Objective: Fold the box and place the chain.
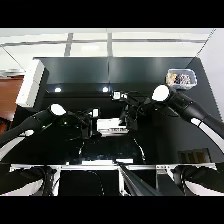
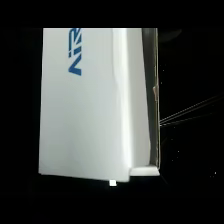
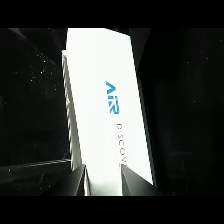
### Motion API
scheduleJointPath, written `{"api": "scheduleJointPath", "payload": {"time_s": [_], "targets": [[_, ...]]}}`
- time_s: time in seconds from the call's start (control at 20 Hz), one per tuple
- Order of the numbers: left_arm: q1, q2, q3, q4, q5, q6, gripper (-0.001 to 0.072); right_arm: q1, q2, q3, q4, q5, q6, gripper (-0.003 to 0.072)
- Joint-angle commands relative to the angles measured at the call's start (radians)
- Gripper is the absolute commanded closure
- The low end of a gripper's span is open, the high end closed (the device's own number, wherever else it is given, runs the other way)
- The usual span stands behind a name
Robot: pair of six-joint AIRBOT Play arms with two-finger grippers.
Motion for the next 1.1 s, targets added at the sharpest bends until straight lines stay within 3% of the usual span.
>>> {"api": "scheduleJointPath", "payload": {"time_s": [0.0, 0.75, 0.9, 1.05], "targets": [[-0.001, -0.001, 0.001, 0.000, 0.000, 0.000, 0.0342, 0.001, -0.001, -0.001, -0.001, -0.001, 0.000, 0.0444], [-0.001, -0.001, 0.001, 0.000, 0.000, 0.000, 0.0342, 0.001, -0.001, -0.001, -0.034, 0.012, 0.000, 0.0403], [-0.001, -0.001, 0.001, 0.000, 0.000, 0.000, 0.0342, 0.001, -0.001, -0.001, -0.034, 0.010, 0.000, 0.0455], [-0.001, -0.001, 0.001, 0.000, 0.000, 0.000, 0.0342, 0.001, -0.005, -0.001, -0.034, 0.010, 0.000, 0.0455]]}}
